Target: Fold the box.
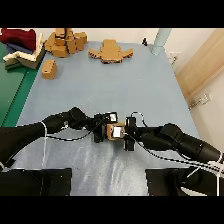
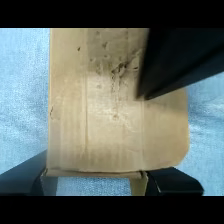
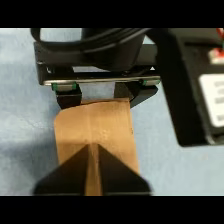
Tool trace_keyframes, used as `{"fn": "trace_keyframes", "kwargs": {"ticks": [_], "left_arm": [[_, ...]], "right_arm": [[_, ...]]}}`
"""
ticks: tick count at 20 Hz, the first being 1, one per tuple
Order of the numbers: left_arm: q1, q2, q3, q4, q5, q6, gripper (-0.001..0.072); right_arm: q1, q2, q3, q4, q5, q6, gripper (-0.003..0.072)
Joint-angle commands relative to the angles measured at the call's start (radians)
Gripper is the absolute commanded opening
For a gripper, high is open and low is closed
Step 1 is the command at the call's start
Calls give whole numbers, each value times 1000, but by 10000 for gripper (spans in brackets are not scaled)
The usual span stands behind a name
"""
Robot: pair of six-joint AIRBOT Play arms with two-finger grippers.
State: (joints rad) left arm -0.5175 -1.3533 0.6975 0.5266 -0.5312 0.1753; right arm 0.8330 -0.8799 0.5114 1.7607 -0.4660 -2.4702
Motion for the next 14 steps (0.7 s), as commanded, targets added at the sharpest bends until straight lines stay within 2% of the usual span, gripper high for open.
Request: {"fn": "trace_keyframes", "kwargs": {"ticks": [1, 3, 5, 6, 14], "left_arm": [[0, 0, 0, 0, 0, 0, 324], [0, 0, 0, 0, 0, 0, 324], [0, 0, 0, 0, 0, 0, 324], [0, 0, 0, 0, 0, 0, 325], [0, 0, 0, 0, 0, 0, 324]], "right_arm": [[23, 1, -6, -132, 43, 18, 344], [23, 1, -6, -133, 39, 0, 375], [23, 1, -7, -133, 39, 0, 477], [23, 0, -7, -133, 39, 0, 500], [23, -56, -6, -134, 40, 0, 500]]}}
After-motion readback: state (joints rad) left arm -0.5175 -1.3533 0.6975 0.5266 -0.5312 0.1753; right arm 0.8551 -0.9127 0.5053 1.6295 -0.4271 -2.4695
